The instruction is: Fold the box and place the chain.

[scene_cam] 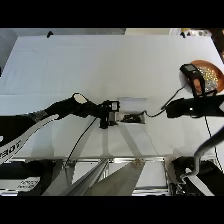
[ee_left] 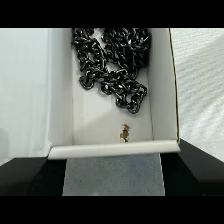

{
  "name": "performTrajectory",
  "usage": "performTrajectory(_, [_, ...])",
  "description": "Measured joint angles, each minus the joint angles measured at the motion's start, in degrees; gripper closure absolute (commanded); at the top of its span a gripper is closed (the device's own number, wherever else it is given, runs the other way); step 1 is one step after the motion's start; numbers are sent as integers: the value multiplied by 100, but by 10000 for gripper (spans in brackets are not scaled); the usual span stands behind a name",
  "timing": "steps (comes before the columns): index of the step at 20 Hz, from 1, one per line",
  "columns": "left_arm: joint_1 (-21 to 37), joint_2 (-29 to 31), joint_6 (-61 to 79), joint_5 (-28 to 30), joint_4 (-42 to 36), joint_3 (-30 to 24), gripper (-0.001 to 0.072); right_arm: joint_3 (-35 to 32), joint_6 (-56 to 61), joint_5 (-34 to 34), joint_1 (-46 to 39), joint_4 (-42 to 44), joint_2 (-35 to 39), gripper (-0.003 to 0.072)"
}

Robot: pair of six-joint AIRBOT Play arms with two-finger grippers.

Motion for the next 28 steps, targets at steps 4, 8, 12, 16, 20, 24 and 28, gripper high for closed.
performTrajectory(4, [0,0,2,-2,0,0,504,-361,-15,-374,345,393,286,668])
performTrajectory(8, [0,0,0,-2,0,0,504,-634,-20,-1189,542,1038,374,668])
performTrajectory(12, [0,0,0,0,-2,0,504,-719,-190,-1827,833,1773,396,668])
performTrajectory(16, [0,0,2,0,0,0,504,-739,-280,-2194,1167,2225,400,668])
performTrajectory(20, [0,0,2,0,0,0,504,-748,-306,-2470,1381,2435,398,668])
performTrajectory(24, [0,0,0,-2,-2,0,504,-748,-319,-2612,1449,2437,330,668])
performTrajectory(28, [0,0,0,0,0,0,504,-748,-319,-2664,1467,2105,-48,668])
